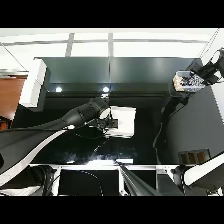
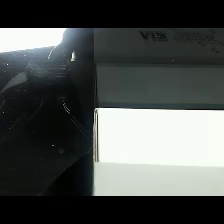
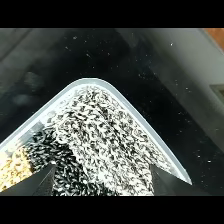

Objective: Fold the box and place the chain.

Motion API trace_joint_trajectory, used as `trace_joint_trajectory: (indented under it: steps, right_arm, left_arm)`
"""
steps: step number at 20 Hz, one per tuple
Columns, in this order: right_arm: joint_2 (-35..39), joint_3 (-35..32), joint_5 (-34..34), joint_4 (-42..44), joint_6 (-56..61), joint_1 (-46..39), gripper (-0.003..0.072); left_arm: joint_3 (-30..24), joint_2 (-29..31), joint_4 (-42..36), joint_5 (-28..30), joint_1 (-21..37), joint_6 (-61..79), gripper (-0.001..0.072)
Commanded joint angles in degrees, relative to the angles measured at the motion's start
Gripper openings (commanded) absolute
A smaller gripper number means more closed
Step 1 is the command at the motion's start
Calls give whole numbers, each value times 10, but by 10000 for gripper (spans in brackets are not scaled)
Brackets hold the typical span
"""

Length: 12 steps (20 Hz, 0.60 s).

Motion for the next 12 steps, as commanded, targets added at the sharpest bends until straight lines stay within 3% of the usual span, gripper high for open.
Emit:
trace_joint_trajectory:
  steps: [1, 5, 6, 7, 8, 9, 11, 12]
  right_arm:
    - [-25, 9, -13, 2, -5, -5, 669]
    - [-32, 9, -36, 1, -5, -4, 669]
    - [-32, 9, -37, 2, -7, -4, 602]
    - [-32, 9, -31, 2, -14, -4, 476]
    - [-32, 9, -21, 2, -20, -4, 476]
    - [-32, 9, -10, 2, -29, -4, 421]
    - [-30, 10, 19, 4, -47, -4, 4]
    - [-24, 10, 29, 4, -57, -4, 10]
  left_arm:
    - [0, 0, 0, 0, 0, 0, 31]
    - [0, 0, 0, -2, 0, 0, 31]
    - [0, 0, 0, -1, 0, 0, 31]
    - [0, 0, 0, -1, 0, 0, 31]
    - [0, 0, 0, -1, 0, 0, 31]
    - [0, 0, 0, -2, 0, 0, 31]
    - [0, 0, 0, -2, 0, 0, 31]
    - [0, 0, 0, -2, 0, 0, 31]
